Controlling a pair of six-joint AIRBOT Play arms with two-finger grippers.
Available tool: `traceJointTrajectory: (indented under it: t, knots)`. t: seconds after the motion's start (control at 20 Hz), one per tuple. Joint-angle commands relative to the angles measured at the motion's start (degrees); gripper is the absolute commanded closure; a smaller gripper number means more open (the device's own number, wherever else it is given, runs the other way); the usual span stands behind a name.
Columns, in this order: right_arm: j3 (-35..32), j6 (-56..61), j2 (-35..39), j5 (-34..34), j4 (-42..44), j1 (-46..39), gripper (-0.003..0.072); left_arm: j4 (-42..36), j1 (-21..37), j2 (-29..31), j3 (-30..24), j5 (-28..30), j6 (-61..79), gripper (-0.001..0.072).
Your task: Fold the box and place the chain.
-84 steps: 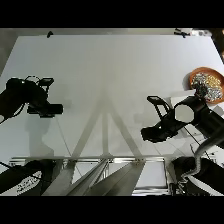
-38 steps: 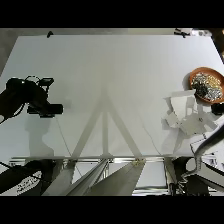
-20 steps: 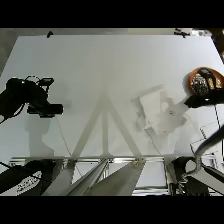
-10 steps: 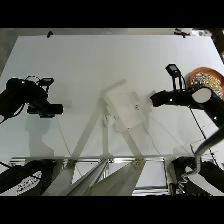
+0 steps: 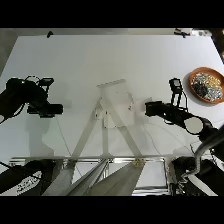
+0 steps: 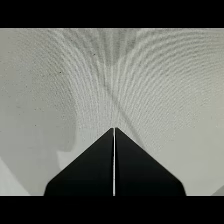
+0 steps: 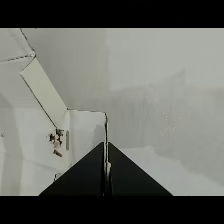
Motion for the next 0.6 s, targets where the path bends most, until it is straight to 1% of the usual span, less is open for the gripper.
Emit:
traceJointTrajectory:
  t: [0.0, 0.2, 0.4, 0.45, 0.55]
  knots:
    - [-2.05, 2.64, 1.42, 0.24, -2.25, 2.32, 0.0677, 0.24, 0.11, 0.04, -0.02, -0.72, 0.04, 0.0698]
    - [-2.21, 2.67, 1.42, 1.97, -3.26, 2.75, 0.0676, -0.02, 0.02, 0.04, -0.02, -0.57, -0.02, 0.0698]
    - [-2.21, 2.67, 1.42, 2.05, -3.26, 2.75, 0.0675, -2.91, 0.02, 0.04, -0.02, -0.81, 0.09, 0.0699]
    - [-2.21, 2.64, 1.42, 2.05, -3.28, 2.75, 0.0675, -3.43, 0.02, 0.04, -0.02, -1.97, 0.83, 0.0699]
    - [-2.21, 2.64, 1.42, 2.08, -3.28, 2.75, 0.0675, -5.38, 0.02, 0.02, -0.02, -6.51, 8.57, 0.0699]
